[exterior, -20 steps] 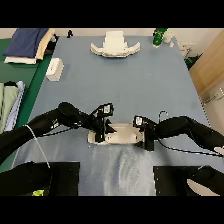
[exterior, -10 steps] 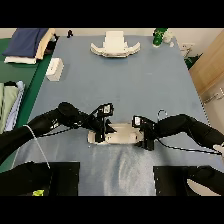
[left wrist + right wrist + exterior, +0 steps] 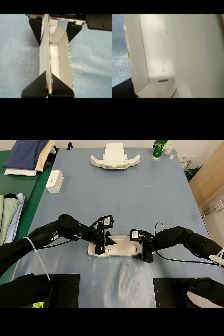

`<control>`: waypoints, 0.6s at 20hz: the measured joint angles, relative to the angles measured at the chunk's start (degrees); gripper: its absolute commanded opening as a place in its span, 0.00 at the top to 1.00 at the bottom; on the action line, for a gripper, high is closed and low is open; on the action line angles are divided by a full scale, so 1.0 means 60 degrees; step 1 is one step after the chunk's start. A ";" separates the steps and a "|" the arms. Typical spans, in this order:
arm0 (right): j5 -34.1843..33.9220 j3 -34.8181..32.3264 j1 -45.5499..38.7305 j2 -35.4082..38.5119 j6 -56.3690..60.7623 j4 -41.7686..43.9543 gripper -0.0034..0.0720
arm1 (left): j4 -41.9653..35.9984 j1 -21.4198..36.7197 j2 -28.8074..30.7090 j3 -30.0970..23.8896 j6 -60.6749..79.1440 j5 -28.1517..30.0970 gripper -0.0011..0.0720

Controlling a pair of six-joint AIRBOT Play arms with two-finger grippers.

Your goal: Fold the box.

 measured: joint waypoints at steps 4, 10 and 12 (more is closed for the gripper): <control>0.0164 0.0004 0.0004 -0.0106 -0.0004 -0.0222 0.32 | 0.0000 0.0000 0.0000 0.0000 0.0004 -0.0004 0.97; 0.0186 0.0004 0.0004 -0.0138 0.0011 -0.0353 0.32 | 0.0000 0.0000 0.0000 0.0000 0.0000 0.0000 0.97; 0.0186 0.0004 0.0004 -0.0138 0.0011 -0.0372 0.32 | 0.0000 0.0000 0.0000 0.0000 0.0004 -0.0004 0.97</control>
